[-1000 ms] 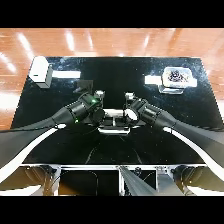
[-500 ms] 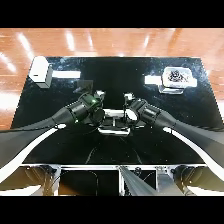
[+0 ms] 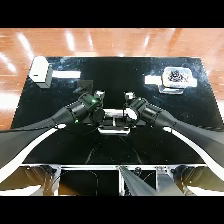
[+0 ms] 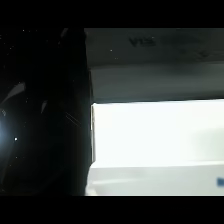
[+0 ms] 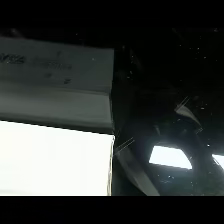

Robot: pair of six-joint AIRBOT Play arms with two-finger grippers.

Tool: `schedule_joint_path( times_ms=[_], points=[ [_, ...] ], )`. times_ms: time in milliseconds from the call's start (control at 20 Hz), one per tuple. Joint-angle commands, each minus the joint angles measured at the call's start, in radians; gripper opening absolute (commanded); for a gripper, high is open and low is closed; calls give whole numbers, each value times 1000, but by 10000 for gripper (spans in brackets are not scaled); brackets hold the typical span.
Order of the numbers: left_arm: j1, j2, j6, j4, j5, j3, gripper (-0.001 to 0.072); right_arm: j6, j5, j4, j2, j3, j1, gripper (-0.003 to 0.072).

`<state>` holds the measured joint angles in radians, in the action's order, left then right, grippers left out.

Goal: Fold the box and place the chain.

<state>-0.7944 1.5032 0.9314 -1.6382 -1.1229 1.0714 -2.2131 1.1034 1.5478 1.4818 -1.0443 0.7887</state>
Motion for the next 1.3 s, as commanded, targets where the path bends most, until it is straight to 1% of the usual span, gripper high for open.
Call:
schedule_joint_path(
  times_ms=[0, 50, 100, 150, 300, 450, 500, 600, 850, 950, 1000, 1100, 1250],
  points=[
    [0, 0, 3, 2, 0, 0, 23, 11, 8, -3, 0, -1, 1, 36],
    [0, 0, 3, 2, 1, 0, 23, 11, 19, -3, 0, -1, 1, 38],
    [0, 0, 3, 2, 1, 0, 23, 11, 33, -2, -1, -1, 1, 237],
    [0, 0, 3, 2, 1, 0, 23, 21, 49, 0, -2, -1, 1, 551],
    [0, 0, 3, 2, -1, 0, 23, 56, 98, 14, -25, -1, 1, 553],
    [0, 0, 3, 2, -2, 0, 23, 92, 221, 106, -101, 0, 16, 552],
    [0, 0, 3, 2, -2, 0, 23, 103, 276, 155, -141, 2, 30, 552],
    [0, 0, 3, 2, -2, 0, 23, 124, 340, 210, -243, 21, 56, 552],
    [0, 0, 3, -1, -3, 0, 23, 107, 399, 253, -558, 101, 57, 552],
    [0, 0, 3, -2, -3, 0, 23, 103, 403, 291, -635, 101, 31, 552],
    [0, 0, 3, -2, -3, 0, 23, 103, 404, 298, -649, 101, 2, 552],
    [0, 0, 3, -2, -3, 0, 23, 151, 382, 193, -644, 112, -58, 552],
    [0, 0, 3, -2, -2, 0, 23, 140, 196, 71, -618, 177, -72, 552]
  ],
)
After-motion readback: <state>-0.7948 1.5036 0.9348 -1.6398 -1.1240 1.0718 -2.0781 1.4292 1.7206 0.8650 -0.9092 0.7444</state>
